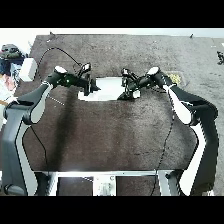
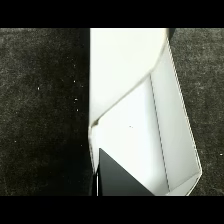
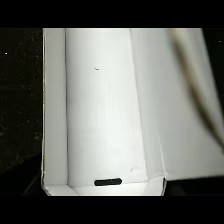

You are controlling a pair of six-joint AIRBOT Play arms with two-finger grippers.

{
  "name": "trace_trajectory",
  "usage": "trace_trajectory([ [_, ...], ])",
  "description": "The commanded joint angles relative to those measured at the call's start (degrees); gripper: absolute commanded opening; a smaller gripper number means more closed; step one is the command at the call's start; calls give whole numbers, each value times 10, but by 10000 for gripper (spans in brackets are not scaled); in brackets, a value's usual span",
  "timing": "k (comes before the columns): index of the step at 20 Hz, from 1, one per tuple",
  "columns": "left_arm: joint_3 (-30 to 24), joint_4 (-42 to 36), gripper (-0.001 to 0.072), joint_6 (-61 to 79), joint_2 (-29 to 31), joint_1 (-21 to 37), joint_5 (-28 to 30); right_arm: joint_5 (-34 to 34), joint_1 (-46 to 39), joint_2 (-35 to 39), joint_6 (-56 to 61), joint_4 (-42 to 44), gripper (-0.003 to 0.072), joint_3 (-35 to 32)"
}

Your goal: Fold the box and place the chain.

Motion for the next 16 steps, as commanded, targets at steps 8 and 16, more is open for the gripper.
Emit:
trace_trajectory([
  [8,0,0,12,0,0,1,0,-14,3,0,-13,2,481,1],
  [16,0,0,12,0,0,1,0,-15,3,0,-13,-2,555,1],
])
